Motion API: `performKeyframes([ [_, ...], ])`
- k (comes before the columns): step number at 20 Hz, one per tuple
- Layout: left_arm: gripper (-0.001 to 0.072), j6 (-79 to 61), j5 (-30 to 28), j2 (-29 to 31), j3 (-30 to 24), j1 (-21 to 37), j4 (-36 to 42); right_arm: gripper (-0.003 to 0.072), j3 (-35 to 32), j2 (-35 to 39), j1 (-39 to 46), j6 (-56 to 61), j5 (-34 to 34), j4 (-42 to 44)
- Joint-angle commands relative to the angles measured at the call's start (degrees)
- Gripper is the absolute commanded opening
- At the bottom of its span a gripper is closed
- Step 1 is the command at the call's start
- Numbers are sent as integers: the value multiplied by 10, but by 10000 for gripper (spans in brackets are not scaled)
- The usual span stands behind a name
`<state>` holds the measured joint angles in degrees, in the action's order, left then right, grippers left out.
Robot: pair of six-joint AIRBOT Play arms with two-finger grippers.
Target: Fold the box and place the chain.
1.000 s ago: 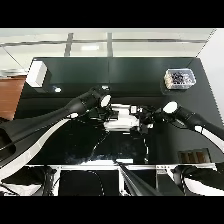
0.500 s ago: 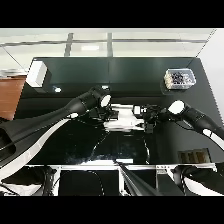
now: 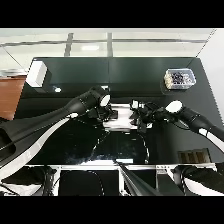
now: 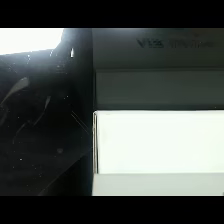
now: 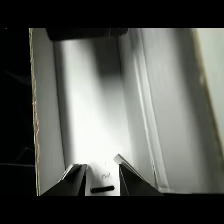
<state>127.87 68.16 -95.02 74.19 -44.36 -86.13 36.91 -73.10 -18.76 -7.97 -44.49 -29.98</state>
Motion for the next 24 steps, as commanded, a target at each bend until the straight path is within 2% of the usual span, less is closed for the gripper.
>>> performKeyframes([
  [1,23,-2,-6,0,0,0,0,395,0,-9,-5,27,11,33],
  [2,23,-1,-5,0,0,1,0,483,0,-9,-1,55,10,29],
  [3,23,-1,-6,0,0,2,1,274,0,-9,2,76,0,17],
  [4,23,-1,-6,0,0,2,0,299,0,-9,5,90,-8,2],
  [5,23,-1,-6,0,0,2,0,433,0,-9,6,111,-7,-7],
  [6,23,-1,-6,0,0,2,1,278,1,-3,10,142,-11,-29],
  [7,23,-1,-6,0,0,2,1,20,1,11,18,191,-21,-57],
  [9,23,-1,-3,0,0,2,0,14,12,58,55,334,-64,-104],
  [12,23,-1,3,0,0,2,1,13,61,134,165,661,-128,-285],
  [13,23,-2,5,0,0,2,1,13,61,146,224,749,-141,-314],
  [14,23,-1,10,0,0,2,1,14,52,145,280,798,-150,-302],
  [16,23,-1,14,0,0,2,1,14,4,128,373,805,-157,-200],
  [18,23,-1,14,0,0,2,1,14,-37,83,407,758,-183,-120],
  [20,23,-1,13,0,0,2,0,14,-48,31,374,676,-236,-77],
  [22,23,-1,13,0,0,2,1,14,-48,-15,308,675,-225,-82],
  [24,23,-1,13,0,0,2,1,15,-48,-50,245,670,-210,-45],
])
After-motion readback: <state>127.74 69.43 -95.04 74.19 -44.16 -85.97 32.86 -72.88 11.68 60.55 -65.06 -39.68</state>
